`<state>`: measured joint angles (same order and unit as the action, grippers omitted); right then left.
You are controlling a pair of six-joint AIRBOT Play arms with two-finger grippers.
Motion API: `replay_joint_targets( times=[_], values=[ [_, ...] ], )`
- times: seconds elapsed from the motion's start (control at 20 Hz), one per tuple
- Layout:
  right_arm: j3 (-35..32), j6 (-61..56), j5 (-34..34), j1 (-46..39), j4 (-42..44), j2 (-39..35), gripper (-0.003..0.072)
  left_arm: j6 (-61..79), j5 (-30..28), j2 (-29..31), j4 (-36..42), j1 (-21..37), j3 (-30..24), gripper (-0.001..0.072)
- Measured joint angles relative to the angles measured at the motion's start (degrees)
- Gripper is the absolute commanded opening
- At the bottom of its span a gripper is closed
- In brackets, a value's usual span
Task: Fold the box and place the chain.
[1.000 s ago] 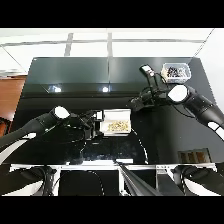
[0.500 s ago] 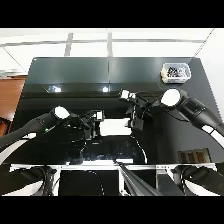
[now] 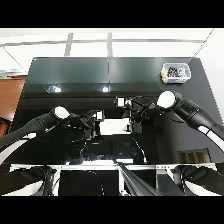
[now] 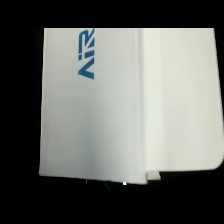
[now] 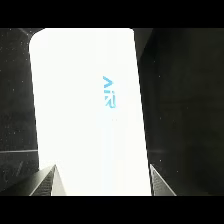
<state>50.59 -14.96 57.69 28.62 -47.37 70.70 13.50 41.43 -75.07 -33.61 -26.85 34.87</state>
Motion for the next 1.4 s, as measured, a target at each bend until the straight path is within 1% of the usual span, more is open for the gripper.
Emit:
replay_joint_targets(
  times=[0.05, 0.1, 0.6, 0.65, 0.7, 1.05, 1.1, 1.15, 1.2, 1.3, 1.4],
  values=[
    [0.0, 0.0, 0.0, 0.1, 0.1, 0.1, 0.0272, 0.0, 0.0, 0.0, 0.0, 0.0, 0.0, 0.0462],
    [0.0, 0.0, 0.2, 0.1, 0.1, 0.2, 0.0232, -0.1, 0.0, 0.0, 0.0, 0.0, 0.0, 0.0462],
    [0.0, -2.1, -0.1, 0.1, 0.2, 0.8, 0.0230, 0.0, 0.1, 0.0, 0.0, 0.0, 0.0, 0.0462],
    [-0.1, -2.2, -0.2, 0.1, 0.3, 0.9, 0.0211, 0.0, 0.1, 0.0, 0.0, 0.0, 0.0, 0.0462],
    [-0.1, -2.3, -0.4, 0.1, 0.3, 1.0, 0.0130, -0.1, 0.1, 0.0, 0.0, 0.0, 0.0, 0.0462],
    [-0.1, -2.6, -0.9, 0.1, 0.2, 1.3, 0.0136, -0.1, 0.1, 0.0, 0.0, 0.0, 0.0, 0.0462],
    [-0.1, -2.6, -0.9, 0.1, 0.3, 1.3, 0.0151, -0.1, 0.1, 0.0, 0.0, 0.0, 0.0, 0.0462],
    [-0.2, -2.6, -1.0, 0.1, 0.3, 1.3, 0.0226, 0.0, 0.1, 0.0, 0.0, 0.0, 0.0, 0.0462],
    [-0.3, -2.6, -1.0, 0.1, 0.3, 1.4, 0.0244, 0.0, 0.1, 0.0, 0.0, 0.0, 0.0, 0.0462],
    [-0.6, -2.7, -1.1, 0.1, 0.4, 1.4, 0.0246, 0.0, 0.1, 0.0, 0.0, 0.0, 0.0, 0.0462],
    [-1.2, -2.8, -1.3, 0.1, 0.5, 1.5, 0.0264, 0.0, 0.1, 0.0, 0.0, 0.0, 0.0, 0.0462]
  ],
)
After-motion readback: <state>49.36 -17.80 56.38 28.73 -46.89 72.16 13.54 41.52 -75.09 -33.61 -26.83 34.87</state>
